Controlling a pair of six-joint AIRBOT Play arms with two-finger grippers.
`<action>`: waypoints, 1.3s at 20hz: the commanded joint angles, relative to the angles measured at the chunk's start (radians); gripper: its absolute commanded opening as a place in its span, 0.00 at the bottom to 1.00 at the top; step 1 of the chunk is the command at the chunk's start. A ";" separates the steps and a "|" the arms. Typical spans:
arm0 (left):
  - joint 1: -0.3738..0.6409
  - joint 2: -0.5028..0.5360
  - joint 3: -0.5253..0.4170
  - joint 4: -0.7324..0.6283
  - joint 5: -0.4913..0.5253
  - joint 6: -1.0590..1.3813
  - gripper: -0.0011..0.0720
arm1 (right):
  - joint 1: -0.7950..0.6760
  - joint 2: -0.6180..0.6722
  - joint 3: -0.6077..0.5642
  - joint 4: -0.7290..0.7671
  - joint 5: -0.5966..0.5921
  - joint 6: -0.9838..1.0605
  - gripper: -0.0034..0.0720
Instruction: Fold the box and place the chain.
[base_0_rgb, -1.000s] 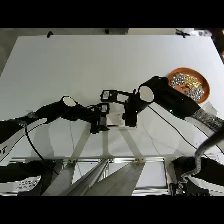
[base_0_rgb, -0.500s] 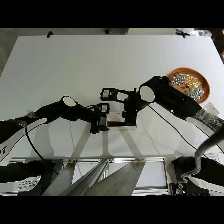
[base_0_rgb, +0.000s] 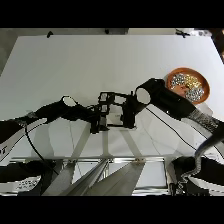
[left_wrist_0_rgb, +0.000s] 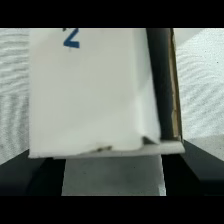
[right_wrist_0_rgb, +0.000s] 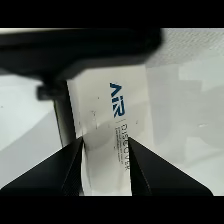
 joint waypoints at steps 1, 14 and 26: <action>0.000 0.001 0.000 -0.002 0.000 -0.004 0.29 | 0.021 -0.005 -0.031 0.006 0.017 -0.001 0.40; 0.000 0.001 0.000 -0.002 0.000 -0.004 0.29 | 0.019 0.054 -0.058 0.003 0.006 0.002 0.50; 0.000 0.001 0.000 -0.002 0.000 -0.004 0.29 | -0.083 0.262 -0.098 0.138 -0.027 0.186 0.06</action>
